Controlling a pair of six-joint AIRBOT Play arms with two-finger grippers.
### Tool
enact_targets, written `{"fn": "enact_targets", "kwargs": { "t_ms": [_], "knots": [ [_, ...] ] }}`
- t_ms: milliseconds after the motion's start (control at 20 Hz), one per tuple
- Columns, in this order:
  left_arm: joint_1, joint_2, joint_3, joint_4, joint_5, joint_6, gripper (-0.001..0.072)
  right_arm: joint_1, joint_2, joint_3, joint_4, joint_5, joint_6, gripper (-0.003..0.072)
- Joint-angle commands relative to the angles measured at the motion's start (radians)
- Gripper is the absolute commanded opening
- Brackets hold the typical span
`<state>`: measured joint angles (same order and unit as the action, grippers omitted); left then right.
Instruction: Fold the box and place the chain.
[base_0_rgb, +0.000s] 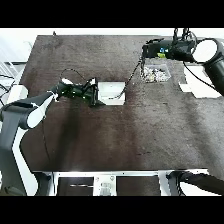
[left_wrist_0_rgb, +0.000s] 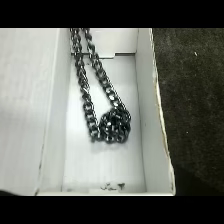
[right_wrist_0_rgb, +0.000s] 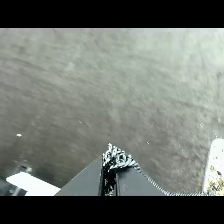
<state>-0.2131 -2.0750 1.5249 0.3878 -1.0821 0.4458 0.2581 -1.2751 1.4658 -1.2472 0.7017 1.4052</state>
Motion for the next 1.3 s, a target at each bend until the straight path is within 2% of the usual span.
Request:
{"fn": "enact_targets", "kwargs": {
  "t_ms": [0,250,550,900,1250],
  "knots": [
    [0.000,0.000,0.000,0.000,0.000,0.000,0.0492,0.036,0.045,0.001,-0.015,0.028,0.000,-0.0001],
    [0.000,0.000,0.000,0.000,0.000,0.000,0.0492,0.088,0.051,-0.008,-0.022,0.121,0.000,-0.0001],
    [0.000,0.000,0.000,0.000,0.000,0.000,0.0492,0.186,0.051,-0.069,-0.021,0.128,0.024,-0.0001],
    [0.000,0.000,0.000,0.000,0.000,0.000,0.0492,0.293,0.048,-0.201,-0.020,-0.052,0.088,-0.0001],
    [0.000,0.000,0.000,0.000,0.000,0.000,0.0492,0.308,0.037,-0.246,-0.022,-0.050,0.110,-0.0001]
  ]
}}
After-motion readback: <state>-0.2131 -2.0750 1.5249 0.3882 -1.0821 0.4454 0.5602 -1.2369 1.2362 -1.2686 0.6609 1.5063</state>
